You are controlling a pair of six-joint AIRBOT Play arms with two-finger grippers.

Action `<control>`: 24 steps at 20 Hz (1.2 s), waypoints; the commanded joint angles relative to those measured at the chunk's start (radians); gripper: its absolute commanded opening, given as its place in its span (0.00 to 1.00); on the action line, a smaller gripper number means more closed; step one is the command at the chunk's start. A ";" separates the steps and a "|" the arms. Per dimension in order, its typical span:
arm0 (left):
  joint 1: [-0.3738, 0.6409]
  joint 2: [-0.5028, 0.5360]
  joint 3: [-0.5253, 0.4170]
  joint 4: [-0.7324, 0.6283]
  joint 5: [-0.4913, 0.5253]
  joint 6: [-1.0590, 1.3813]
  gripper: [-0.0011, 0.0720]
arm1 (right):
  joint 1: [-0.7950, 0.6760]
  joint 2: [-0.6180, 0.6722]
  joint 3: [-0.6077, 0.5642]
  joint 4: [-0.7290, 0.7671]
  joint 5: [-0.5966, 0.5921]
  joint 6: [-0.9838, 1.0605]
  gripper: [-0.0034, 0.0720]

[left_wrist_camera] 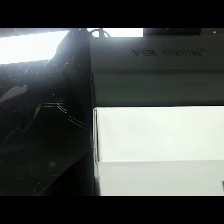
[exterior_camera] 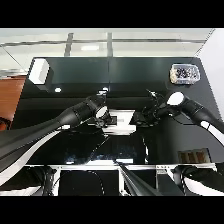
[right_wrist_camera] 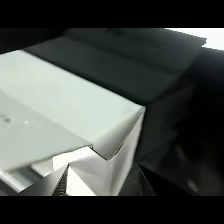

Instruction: Fold the box and place the chain.

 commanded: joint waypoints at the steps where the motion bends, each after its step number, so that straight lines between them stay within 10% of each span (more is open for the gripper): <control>1: 0.000 -0.001 0.001 0.000 -0.001 0.001 0.05 | 0.111 0.000 0.081 -0.237 -0.084 0.256 0.66; 3: 0.000 -0.001 0.001 0.000 0.000 0.001 0.05 | 0.169 -0.003 0.121 -0.298 -0.098 0.354 0.66; 5: 0.000 -0.001 0.001 0.000 0.002 0.001 0.05 | 0.215 -0.005 0.140 -0.330 -0.077 0.417 0.45; 24: 0.000 -0.001 0.001 -0.003 0.004 0.001 0.05 | 0.368 -0.090 0.140 -0.618 -0.010 0.703 0.44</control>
